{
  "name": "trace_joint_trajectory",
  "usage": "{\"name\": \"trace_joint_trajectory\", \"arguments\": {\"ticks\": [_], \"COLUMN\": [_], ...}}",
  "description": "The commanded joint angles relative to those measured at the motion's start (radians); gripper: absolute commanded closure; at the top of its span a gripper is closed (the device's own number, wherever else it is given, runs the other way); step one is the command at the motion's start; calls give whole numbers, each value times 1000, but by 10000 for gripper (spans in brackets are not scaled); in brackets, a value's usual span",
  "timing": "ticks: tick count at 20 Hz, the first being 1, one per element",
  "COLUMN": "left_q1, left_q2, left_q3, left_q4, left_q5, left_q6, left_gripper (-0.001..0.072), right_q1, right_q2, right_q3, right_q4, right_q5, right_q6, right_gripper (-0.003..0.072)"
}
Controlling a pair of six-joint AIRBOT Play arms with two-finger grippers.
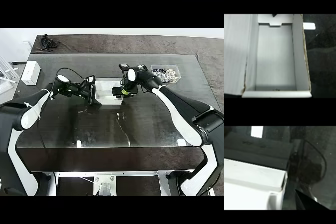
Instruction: Fold the box and place the chain.
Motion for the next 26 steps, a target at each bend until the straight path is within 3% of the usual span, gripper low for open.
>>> {"name": "trace_joint_trajectory", "arguments": {"ticks": [1, 9, 11, 12, 18, 20, 22, 23, 24, 25, 26], "left_q1": [1, 1, 1, 1, 1, 1, 1, 1, 1, 1, 1], "left_q2": [0, 0, 0, 0, 0, 0, 0, 0, 0, 0, 0], "left_q3": [0, 0, 0, 0, 0, 0, 0, 0, 0, 0, 0], "left_q4": [0, 0, 0, 0, 0, 0, 0, 0, 0, 0, 0], "left_q5": [1, 1, 1, 1, 1, 1, 1, 1, 1, 1, 1], "left_q6": [0, 0, 0, 0, 0, 0, 0, 0, 0, 0, 0], "left_gripper": [180, 180, 180, 180, 180, 180, 180, 180, 180, 180, 180], "right_q1": [32, 57, 56, 56, 58, 58, 58, 60, 60, 60, 60], "right_q2": [-46, -85, -89, -90, -105, -109, -113, -114, -115, -116, -117], "right_q3": [82, 140, 141, 141, 153, 153, 154, 154, 154, 154, 154], "right_q4": [-111, -154, -162, -172, -184, -196, -193, -193, -183, -177, -168], "right_q5": [122, 140, 138, 138, 135, 140, 140, 139, 138, 138, 138], "right_q6": [72, 167, 211, 234, 306, 313, 333, 334, 334, 335, 334], "right_gripper": [241, 247, 283, 345, 386, 460, 481, 559, 581, 672, 679]}}
